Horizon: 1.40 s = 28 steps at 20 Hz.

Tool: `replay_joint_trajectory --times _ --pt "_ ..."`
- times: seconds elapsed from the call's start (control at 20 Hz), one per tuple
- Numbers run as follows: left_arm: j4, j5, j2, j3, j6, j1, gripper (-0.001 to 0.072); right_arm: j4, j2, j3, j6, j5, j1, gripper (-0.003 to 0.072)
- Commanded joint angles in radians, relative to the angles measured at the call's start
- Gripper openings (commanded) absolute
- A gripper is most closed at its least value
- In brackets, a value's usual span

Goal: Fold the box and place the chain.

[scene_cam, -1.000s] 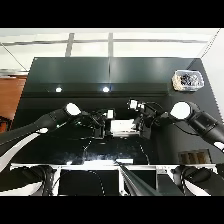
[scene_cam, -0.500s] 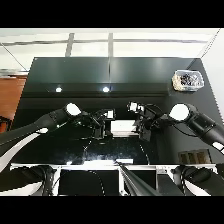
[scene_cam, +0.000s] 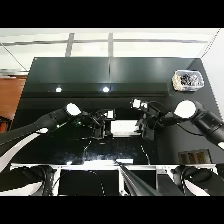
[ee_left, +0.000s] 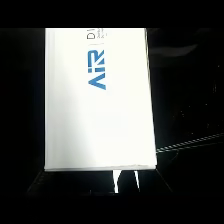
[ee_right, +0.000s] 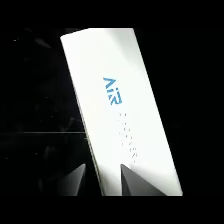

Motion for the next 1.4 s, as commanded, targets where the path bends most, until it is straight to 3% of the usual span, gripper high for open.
replay_joint_trajectory --times 0.0,0.05,0.25,0.35,0.5,0.8,1.0,1.2,1.35 --pt "0.0 0.001 0.0 0.0 0.0 0.0 0.0321 0.004 0.021 0.013 0.176 0.18 -0.09 0.0072" --pt "0.0 0.001 0.0 0.0 0.0 0.0 0.0321 0.024 0.02 -0.012 0.23 0.194 -0.13 0.0014" --pt "0.0 0.001 0.0 0.0 0.0 0.0 0.0321 0.439 -0.007 -0.168 0.298 0.141 -0.229 0.0013" --pt "0.0 0.001 0.0 0.0 0.0 0.0 0.0321 0.545 -0.06 -0.188 0.303 0.111 -0.216 0.0014" --pt "0.0 0.0 0.0 0.0 0.0 0.0 0.0321 0.55 -0.117 -0.188 0.362 -0.009 -0.179 0.0014" --pt "0.0 0.001 0.0 0.0 0.0 0.0 0.0335 0.393 -0.153 -0.19 0.446 -0.083 -0.172 0.0014" --pt "0.0 0.001 0.0 0.0 0.0 0.0 0.0335 0.377 -0.153 -0.19 0.452 -0.095 -0.172 0.0014" --pt "0.0 0.002 0.0 0.0 0.0 0.0 0.0334 0.364 -0.153 -0.189 0.451 -0.084 -0.172 0.0014" --pt "0.0 0.0 0.001 0.0 0.0 0.0 0.0334 0.365 -0.126 -0.127 0.452 0.1 -0.196 0.0014"
